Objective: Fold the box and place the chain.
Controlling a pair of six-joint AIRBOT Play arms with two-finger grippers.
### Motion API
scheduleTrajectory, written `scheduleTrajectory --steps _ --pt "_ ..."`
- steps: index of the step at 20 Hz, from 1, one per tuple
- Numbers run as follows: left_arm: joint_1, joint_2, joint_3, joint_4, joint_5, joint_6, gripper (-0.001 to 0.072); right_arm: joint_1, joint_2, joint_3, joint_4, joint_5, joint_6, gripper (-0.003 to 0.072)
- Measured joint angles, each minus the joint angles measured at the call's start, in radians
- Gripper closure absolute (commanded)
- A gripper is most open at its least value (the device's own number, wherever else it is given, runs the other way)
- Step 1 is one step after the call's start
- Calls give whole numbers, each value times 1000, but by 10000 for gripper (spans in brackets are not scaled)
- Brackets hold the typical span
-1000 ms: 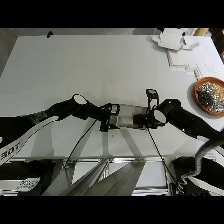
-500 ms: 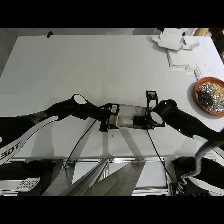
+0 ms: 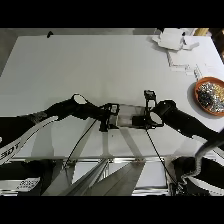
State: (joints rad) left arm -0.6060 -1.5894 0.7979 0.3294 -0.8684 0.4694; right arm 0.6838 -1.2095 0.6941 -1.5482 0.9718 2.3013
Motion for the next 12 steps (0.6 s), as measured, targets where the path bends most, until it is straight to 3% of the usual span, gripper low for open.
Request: scheduleTrajectory --steps 2,9,12 --pt "0 0 0 0 0 0 437 0 -3 1 -7 1 2 529" --pt "0 0 0 0 1 2 437 0 -18 1 -20 7 3 537" --pt "0 0 0 0 1 2 437 0 -19 1 -27 14 3 605"
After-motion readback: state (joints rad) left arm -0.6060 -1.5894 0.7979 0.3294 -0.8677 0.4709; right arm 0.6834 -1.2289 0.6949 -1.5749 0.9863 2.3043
